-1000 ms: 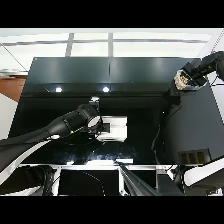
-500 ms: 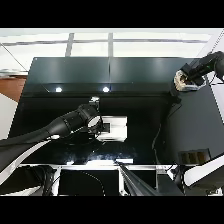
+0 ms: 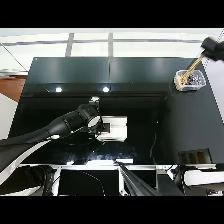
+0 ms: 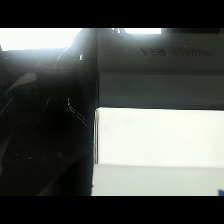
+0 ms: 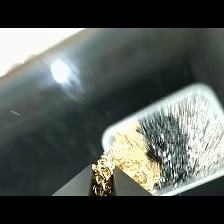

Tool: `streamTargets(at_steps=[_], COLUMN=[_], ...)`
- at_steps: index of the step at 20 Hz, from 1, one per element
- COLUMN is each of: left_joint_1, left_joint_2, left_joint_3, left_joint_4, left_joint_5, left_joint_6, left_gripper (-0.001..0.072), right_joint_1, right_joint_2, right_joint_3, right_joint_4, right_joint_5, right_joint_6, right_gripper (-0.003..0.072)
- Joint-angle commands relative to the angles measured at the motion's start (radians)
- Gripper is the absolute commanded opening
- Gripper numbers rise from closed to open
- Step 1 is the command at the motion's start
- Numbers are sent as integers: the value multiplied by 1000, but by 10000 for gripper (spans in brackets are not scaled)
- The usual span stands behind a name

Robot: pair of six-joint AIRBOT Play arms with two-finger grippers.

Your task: Fold the box and place the chain.

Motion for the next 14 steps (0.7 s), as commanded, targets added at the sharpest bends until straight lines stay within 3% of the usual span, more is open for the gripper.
streamTargets(at_steps=[1, 8, 14], left_joint_1=[0, 0, 0], left_joint_2=[0, 0, 0], left_joint_3=[0, 0, 0], left_joint_4=[-2, -8, -7], left_joint_5=[1, -1, 1], left_joint_6=[0, 0, 0], left_gripper=[29, 29, 29], right_joint_1=[-1, 7, 174], right_joint_2=[166, 435, 586], right_joint_3=[5, 5, 2], right_joint_4=[40, 220, 214], right_joint_5=[5, -134, -349], right_joint_6=[-105, -229, -285], right_gripper=[22, 22, 22])
